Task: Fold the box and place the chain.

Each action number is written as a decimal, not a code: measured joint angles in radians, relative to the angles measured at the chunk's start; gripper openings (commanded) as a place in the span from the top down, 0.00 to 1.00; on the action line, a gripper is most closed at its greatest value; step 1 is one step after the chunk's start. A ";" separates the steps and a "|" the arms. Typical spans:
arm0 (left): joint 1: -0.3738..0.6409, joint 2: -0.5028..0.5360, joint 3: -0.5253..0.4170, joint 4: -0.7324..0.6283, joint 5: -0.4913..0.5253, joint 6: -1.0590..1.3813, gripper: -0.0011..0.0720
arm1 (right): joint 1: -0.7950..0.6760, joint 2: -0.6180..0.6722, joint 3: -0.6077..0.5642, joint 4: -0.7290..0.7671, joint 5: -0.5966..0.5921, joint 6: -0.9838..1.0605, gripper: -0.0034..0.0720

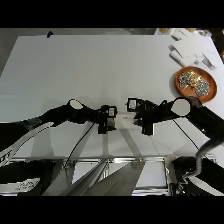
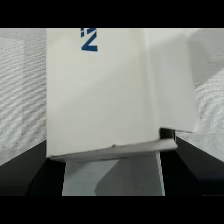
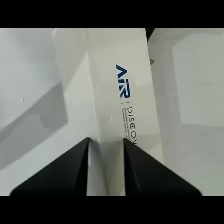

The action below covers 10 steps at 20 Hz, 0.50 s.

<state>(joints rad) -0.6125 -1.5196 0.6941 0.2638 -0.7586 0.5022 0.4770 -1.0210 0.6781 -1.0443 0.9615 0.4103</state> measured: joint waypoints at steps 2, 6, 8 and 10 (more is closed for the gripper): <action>0.000 0.000 0.000 -0.001 0.001 0.000 0.97 | 0.000 0.000 0.000 -0.006 -0.008 0.000 0.72; 0.000 0.000 0.000 -0.001 0.002 0.002 0.97 | 0.000 0.002 0.000 -0.014 -0.020 0.000 0.83; 0.000 0.000 0.000 0.000 0.001 0.002 0.97 | 0.000 0.005 0.000 -0.016 -0.027 -0.001 0.85; 0.000 0.000 0.000 0.000 0.001 0.002 0.97 | 0.000 0.008 0.000 -0.016 -0.028 -0.001 0.85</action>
